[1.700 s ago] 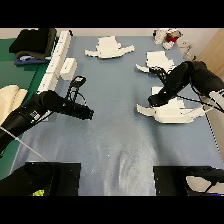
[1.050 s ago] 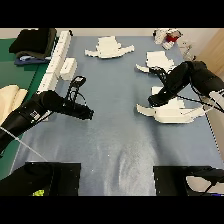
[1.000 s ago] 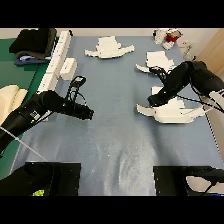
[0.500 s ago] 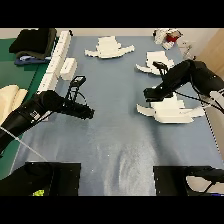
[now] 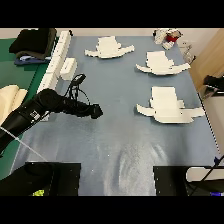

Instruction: Fold the box.

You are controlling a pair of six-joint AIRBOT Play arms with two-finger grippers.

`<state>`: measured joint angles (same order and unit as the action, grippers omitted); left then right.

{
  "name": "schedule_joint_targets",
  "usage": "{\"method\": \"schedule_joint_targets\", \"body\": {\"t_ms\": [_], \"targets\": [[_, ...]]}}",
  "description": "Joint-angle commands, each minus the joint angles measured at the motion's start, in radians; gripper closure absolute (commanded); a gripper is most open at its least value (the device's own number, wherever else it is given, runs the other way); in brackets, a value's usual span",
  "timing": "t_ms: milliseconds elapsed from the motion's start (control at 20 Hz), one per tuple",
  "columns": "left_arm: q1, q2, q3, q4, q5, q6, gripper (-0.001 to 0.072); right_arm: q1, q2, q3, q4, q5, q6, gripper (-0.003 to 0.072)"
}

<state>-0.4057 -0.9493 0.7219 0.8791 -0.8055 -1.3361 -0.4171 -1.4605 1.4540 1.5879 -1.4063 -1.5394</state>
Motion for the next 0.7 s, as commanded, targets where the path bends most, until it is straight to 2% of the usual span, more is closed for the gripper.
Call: {"method": "schedule_joint_targets", "body": {"t_ms": [0, 100, 450, 600, 650], "targets": [[0.001, -0.001, 0.001, -0.109, -0.007, 0.001, 0.0127, -0.306, -0.131, 0.025, 0.365, -0.135, -0.262, 0.037], [0.001, -0.001, 0.001, -0.125, -0.023, 0.001, 0.0127, -0.391, -0.208, 0.025, 0.486, -0.184, -0.334, 0.0369], [0.001, -0.001, 0.001, -0.19, -0.039, 0.0, 0.0126, -0.414, -0.356, 0.025, 0.507, -0.191, -0.481, 0.037], [0.001, -0.001, 0.001, -0.199, -0.04, 0.0, 0.0126, -0.397, -0.378, 0.025, 0.534, -0.24, -0.524, 0.0371], [0.001, -0.001, 0.001, -0.201, -0.04, 0.0, 0.0126, -0.389, -0.383, 0.025, 0.546, -0.253, -0.531, 0.0395]]}}
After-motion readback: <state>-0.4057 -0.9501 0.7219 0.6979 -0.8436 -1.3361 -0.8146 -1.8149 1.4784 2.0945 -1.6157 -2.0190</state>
